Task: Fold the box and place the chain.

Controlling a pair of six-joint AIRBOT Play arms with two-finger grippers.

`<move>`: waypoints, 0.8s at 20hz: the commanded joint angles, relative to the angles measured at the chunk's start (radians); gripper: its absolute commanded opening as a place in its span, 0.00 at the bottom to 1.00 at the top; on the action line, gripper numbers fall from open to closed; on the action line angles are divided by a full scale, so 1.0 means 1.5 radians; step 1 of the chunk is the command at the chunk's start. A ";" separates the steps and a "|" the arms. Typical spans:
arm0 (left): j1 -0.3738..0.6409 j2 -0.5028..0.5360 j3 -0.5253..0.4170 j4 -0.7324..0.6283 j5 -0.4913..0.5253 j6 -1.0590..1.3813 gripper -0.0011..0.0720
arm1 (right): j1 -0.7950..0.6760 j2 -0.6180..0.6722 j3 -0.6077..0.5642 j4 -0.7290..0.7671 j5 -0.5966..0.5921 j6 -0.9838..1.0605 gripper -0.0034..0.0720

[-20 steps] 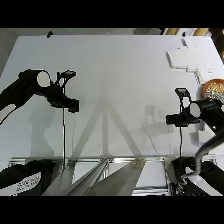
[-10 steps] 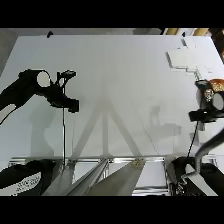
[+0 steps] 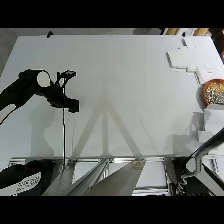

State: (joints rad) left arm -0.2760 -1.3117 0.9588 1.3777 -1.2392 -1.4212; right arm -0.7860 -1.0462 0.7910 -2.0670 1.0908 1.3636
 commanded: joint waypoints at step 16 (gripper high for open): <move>0.000 0.000 0.000 -0.001 0.000 0.000 0.96 | -0.171 -0.313 0.174 0.027 -0.033 -0.217 0.57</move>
State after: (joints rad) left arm -0.2760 -1.3117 0.9588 1.3769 -1.2392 -1.4212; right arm -1.0409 -1.4696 1.0485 -2.0407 0.9916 1.0611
